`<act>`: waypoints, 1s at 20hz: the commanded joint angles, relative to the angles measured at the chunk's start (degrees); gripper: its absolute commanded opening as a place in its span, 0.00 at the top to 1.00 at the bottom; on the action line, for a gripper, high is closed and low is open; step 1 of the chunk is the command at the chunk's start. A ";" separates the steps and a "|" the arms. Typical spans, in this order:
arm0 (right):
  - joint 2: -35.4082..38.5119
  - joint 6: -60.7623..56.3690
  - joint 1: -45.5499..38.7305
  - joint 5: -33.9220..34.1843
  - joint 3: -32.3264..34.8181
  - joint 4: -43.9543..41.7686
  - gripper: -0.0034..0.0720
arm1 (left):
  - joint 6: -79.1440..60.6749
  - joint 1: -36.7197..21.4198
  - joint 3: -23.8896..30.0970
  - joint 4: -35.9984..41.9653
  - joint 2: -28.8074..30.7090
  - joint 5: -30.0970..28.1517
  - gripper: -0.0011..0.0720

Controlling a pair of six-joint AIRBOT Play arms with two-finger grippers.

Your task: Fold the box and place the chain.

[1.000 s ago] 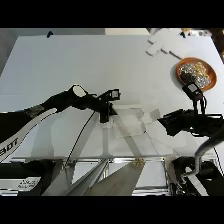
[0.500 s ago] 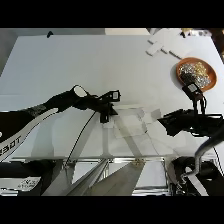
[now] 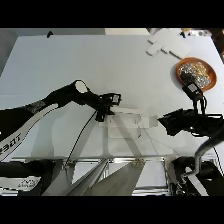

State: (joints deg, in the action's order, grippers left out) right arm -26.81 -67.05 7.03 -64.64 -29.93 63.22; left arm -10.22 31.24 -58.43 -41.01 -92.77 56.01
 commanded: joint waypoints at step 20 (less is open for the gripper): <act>0.07 0.02 0.04 0.15 0.00 0.00 0.51 | -0.04 0.15 -0.33 2.45 -0.85 -3.76 0.97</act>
State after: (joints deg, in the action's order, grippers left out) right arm -26.79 -67.02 7.05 -64.47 -29.93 63.22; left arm -10.28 31.29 -58.72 -38.59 -93.08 52.31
